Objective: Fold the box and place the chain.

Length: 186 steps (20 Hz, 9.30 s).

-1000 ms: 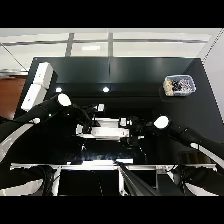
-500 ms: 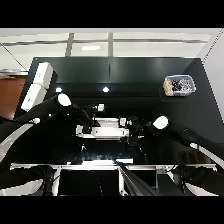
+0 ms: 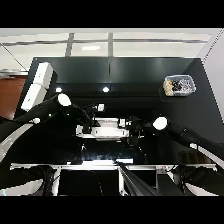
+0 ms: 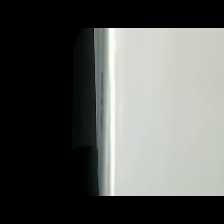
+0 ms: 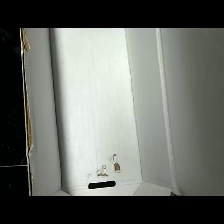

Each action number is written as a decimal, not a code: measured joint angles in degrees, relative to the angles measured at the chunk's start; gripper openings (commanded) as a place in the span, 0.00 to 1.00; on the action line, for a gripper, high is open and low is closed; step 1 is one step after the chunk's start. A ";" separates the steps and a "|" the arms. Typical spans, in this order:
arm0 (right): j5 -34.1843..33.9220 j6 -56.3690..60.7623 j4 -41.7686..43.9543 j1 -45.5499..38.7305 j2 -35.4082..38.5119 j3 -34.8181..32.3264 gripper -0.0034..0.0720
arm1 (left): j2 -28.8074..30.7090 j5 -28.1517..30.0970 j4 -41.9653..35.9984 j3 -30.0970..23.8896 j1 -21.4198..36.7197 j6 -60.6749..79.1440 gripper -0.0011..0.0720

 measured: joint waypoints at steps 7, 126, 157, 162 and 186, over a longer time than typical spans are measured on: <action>-0.02 0.07 -0.85 0.11 -0.04 0.00 0.61 | 0.00 -0.13 0.09 0.00 -0.02 -0.50 0.28; 0.02 0.07 -1.31 0.11 -0.04 0.00 0.61 | 13.46 13.29 -2.32 -14.47 -5.49 -3.39 0.11; 0.00 0.02 -1.31 0.11 -0.04 0.00 0.61 | 21.57 -5.20 6.62 -15.82 31.89 -65.64 0.05; 0.02 0.02 -1.31 0.11 -0.04 0.00 0.61 | 12.57 -7.48 1.07 -18.34 28.55 -67.30 0.05; 0.04 0.02 -1.33 0.11 -0.04 0.00 0.61 | 14.51 -8.83 -10.10 -14.40 13.97 -65.94 0.99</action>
